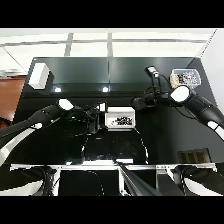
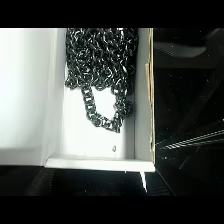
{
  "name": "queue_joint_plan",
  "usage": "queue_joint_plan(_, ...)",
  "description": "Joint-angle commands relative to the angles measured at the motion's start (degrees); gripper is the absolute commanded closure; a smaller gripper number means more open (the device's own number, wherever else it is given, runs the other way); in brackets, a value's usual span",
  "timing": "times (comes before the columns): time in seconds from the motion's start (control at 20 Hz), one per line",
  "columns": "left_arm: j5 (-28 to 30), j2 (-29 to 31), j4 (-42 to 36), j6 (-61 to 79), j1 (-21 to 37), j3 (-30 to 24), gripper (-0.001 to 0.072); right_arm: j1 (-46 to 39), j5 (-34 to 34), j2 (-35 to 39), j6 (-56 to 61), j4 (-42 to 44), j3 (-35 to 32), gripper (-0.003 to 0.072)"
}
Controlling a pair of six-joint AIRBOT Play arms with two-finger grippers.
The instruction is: Fold the box and place the chain.
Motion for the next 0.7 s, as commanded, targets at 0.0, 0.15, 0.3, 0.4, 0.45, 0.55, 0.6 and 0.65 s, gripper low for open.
queue_joint_plan(0.0, 0.17, -0.04, 0.04, -0.02, -0.02, 0.04, 0.0245, 0.57, 10.43, -0.15, -30.69, 0.74, 2.56, -0.0025)
queue_joint_plan(0.15, 0.17, -0.04, 0.09, -0.02, -0.04, 0.04, 0.0245, 0.61, 11.54, 0.11, -41.24, 5.86, 3.04, -0.0025)
queue_joint_plan(0.3, 0.15, -0.04, 0.07, 0.00, -0.04, 0.04, 0.0244, 1.16, 13.81, 0.11, -42.97, 6.45, 2.99, -0.0025)
queue_joint_plan(0.4, 0.15, -0.04, 0.07, -0.02, -0.04, 0.04, 0.0244, 1.31, 13.84, 0.11, -42.99, 6.29, 2.97, -0.0025)
queue_joint_plan(0.45, 0.15, -0.04, 0.07, 0.00, -0.04, 0.04, 0.0245, 1.44, 14.08, 0.09, -42.99, 6.34, 2.97, -0.0025)
queue_joint_plan(0.55, 0.17, -0.04, 0.07, 0.00, -0.04, 0.04, 0.0244, 1.60, 14.71, 0.07, -43.21, 6.14, 2.89, -0.0025)
queue_joint_plan(0.6, 0.15, -0.04, 0.07, 0.00, -0.04, 0.04, 0.0244, 1.57, 14.86, 0.07, -43.21, 6.16, 2.64, -0.0025)
queue_joint_plan(0.65, 0.15, -0.04, 0.07, -0.02, -0.04, 0.04, 0.0244, 1.57, 15.08, 0.04, -43.21, 6.05, 2.32, -0.0025)
